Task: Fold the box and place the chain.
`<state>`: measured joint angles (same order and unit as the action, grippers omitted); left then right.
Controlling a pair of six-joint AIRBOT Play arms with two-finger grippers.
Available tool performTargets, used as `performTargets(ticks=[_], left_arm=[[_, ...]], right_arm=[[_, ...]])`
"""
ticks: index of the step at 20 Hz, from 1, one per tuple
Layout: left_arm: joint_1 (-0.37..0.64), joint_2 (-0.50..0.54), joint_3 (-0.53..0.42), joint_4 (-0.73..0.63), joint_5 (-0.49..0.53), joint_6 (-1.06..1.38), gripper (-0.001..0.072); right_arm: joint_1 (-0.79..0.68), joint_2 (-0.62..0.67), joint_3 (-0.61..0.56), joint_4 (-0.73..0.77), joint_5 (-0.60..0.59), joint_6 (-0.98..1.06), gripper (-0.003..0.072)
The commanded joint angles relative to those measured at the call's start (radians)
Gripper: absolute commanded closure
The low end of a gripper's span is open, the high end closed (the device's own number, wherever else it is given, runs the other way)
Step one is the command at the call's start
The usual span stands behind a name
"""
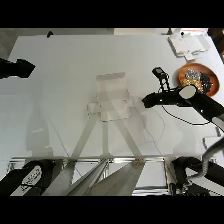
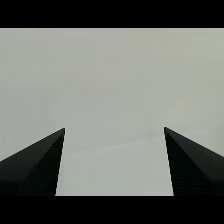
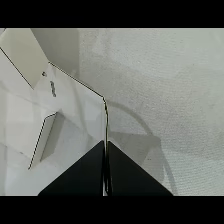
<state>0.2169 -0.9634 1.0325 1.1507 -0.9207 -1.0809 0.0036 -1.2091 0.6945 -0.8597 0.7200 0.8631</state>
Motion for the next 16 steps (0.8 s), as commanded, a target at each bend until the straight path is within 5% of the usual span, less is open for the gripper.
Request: performTargets(ticks=[1,7,10,14,16], left_arm=[[0.0,0.0,0.0,-0.016,-0.01,-0.004,0.0011],[-0.019,-0.006,0.0,-0.023,-0.1,-0.026,0.0013],[-0.156,-0.066,0.001,-0.026,-0.081,0.031,0.0013],[-0.426,-0.293,0.078,-0.035,-0.066,0.06,0.0009],[-0.483,-0.435,0.16,-0.088,-0.067,0.09,0.0008]], right_arm=[[0.001,0.001,0.0,0.0,0.0,0.0,0.0678],[0.001,0.001,0.0,0.0,-0.001,0.0,0.0678],[0.001,0.001,0.0,0.0,-0.001,0.0,0.0678],[0.001,0.001,0.0,0.0,-0.002,0.0,0.0678],[0.001,0.001,0.0,0.0,-0.002,0.0,0.0678]])
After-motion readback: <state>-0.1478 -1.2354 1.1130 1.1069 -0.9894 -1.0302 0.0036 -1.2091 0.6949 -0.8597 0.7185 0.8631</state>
